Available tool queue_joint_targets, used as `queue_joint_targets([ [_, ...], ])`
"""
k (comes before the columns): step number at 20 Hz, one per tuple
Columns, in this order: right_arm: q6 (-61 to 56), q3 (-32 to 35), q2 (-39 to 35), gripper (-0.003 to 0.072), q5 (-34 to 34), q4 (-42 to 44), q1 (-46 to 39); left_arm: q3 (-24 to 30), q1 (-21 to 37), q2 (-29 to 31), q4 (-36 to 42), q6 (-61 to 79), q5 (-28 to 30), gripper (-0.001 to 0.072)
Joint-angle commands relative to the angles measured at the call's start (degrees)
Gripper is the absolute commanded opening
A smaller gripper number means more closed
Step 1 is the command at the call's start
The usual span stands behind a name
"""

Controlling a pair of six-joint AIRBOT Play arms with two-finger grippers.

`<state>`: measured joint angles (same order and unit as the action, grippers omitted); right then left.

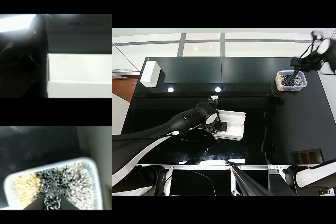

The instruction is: Fold the box and place the chain.

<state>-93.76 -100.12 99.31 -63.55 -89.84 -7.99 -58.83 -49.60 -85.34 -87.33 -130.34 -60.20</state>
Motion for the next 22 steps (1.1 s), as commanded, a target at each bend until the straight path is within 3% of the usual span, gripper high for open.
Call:
queue_joint_targets([
  [1, 4.2, -1.9, -8.6, 0.0034, -2.5, 4.9, -0.9, -0.1, 0.0, 0.0, 1.0, 0.0, 0.2, 0.0031],
  [6, 9.6, -3.1, -24.5, 0.0034, -1.8, 9.7, -1.0, -0.1, 0.0, 0.0, 1.0, 0.0, 0.1, 0.0031],
  [11, 10.1, -14.0, -30.3, 0.0034, -6.4, 18.5, -0.9, -0.1, 0.0, 0.0, 1.0, 0.0, -0.2, 0.0031],
  [13, 11.6, -14.5, -33.6, 0.0035, -10.8, 19.8, -0.9, -0.1, 0.0, 0.0, 1.0, 0.0, -0.3, 0.0031],
  [15, 12.5, -13.6, -36.5, 0.0035, -18.8, 20.3, 0.1, -0.1, 0.0, 0.0, 1.0, 0.0, -0.3, 0.0031],
  [22, 18.4, -0.9, -44.3, 0.0034, -27.8, 26.3, 9.3, -0.1, 0.0, 0.0, 1.0, 0.0, -0.3, 0.0031],
])
